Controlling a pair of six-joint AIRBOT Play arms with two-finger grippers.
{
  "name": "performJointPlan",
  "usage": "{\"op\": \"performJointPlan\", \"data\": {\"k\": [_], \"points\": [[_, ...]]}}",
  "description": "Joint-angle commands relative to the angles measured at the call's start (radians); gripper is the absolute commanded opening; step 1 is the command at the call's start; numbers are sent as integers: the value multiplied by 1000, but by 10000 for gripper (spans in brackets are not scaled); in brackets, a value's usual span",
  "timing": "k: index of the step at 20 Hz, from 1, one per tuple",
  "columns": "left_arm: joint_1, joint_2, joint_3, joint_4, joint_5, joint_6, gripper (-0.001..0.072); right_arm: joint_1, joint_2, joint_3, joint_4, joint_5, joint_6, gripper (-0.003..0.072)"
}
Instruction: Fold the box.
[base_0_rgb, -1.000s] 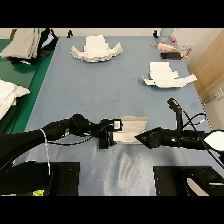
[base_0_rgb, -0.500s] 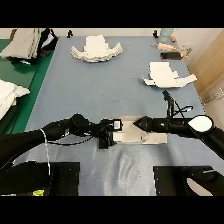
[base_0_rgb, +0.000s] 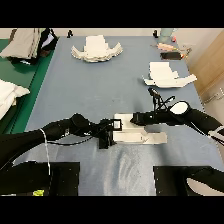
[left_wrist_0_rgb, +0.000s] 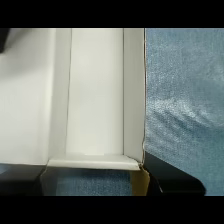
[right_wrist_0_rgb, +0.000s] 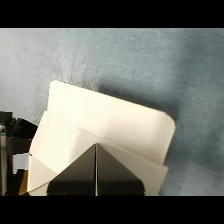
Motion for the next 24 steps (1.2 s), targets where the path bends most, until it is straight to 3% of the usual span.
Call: {"op": "performJointPlan", "data": {"k": [1,12,15,21,24], "points": [[0,1,0,1,0,2,525,1,-44,18,-16,30,-65,2],[0,1,0,1,-1,2,525,1,-80,23,-31,95,-84,2],[0,1,0,1,-1,2,525,0,-58,79,-40,169,-92,2],[0,1,0,1,0,2,525,0,114,164,-292,214,-14,2],[0,1,0,1,-1,2,525,0,221,164,-452,324,30,2]]}}
